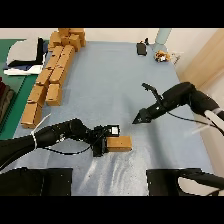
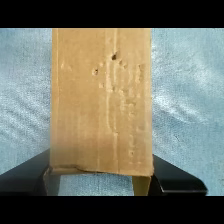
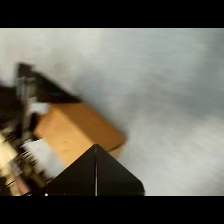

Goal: Fold the box.

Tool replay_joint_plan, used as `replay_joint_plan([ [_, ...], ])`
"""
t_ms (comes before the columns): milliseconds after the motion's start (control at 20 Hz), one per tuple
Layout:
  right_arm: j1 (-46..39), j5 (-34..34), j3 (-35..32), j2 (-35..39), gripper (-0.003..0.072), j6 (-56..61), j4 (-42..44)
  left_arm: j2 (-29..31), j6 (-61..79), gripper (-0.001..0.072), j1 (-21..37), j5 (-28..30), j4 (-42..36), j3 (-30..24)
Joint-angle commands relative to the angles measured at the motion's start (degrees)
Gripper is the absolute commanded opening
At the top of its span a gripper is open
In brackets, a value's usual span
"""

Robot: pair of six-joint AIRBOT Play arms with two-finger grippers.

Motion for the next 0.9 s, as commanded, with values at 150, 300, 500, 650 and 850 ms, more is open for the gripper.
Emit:
replay_joint_plan([
  [150,-1.1,-12.6,-0.7,-5.1,0.0005,-6.7,14.2,0.0,0.0,0.0523,0.0,0.0,0.0,0.0],
  [300,1.7,-5.0,-8.9,-0.7,0.0006,-6.8,14.1,0.0,0.0,0.0523,0.0,0.0,0.0,0.0],
  [500,3.5,2.4,-18.1,5.4,0.0005,-7.6,13.4,0.0,0.0,0.0523,0.0,0.0,0.0,0.0],
  [650,3.5,2.8,-22.0,7.5,0.0006,-8.3,11.9,0.0,0.0,0.0523,0.0,0.0,0.0,0.0],
  [850,3.5,3.4,-24.3,7.5,0.0005,-9.7,11.8,0.0,0.0,0.0523,0.0,0.0,0.0,0.0],
])
